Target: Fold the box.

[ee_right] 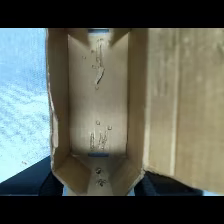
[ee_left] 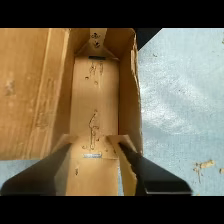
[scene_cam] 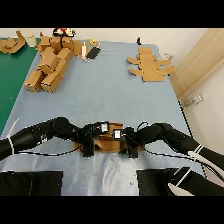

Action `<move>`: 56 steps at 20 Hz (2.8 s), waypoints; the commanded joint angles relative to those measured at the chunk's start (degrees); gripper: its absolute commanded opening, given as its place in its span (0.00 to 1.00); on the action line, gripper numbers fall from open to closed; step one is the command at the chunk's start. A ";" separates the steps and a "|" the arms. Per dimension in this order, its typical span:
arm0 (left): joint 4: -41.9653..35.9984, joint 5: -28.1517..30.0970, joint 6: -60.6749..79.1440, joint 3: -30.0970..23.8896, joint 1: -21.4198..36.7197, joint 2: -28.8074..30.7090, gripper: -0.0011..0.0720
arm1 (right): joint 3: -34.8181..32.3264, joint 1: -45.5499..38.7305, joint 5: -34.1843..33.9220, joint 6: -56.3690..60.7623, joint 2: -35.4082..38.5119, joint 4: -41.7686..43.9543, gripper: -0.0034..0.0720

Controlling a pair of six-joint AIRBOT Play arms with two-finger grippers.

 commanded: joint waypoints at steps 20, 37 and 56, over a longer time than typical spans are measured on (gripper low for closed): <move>10.60 -17.59 -20.00 -0.04 9.94 5.07 0.03 | -0.02 -0.02 0.02 -0.02 -0.02 0.00 0.73; -2.10 -21.29 -58.58 -13.16 37.73 4.20 0.03 | -0.02 -0.02 0.02 -0.02 -0.02 -0.02 0.73; 2.01 -22.93 -63.08 -13.18 43.71 11.26 0.03 | -0.02 -0.02 0.02 -0.02 -0.02 -0.02 0.73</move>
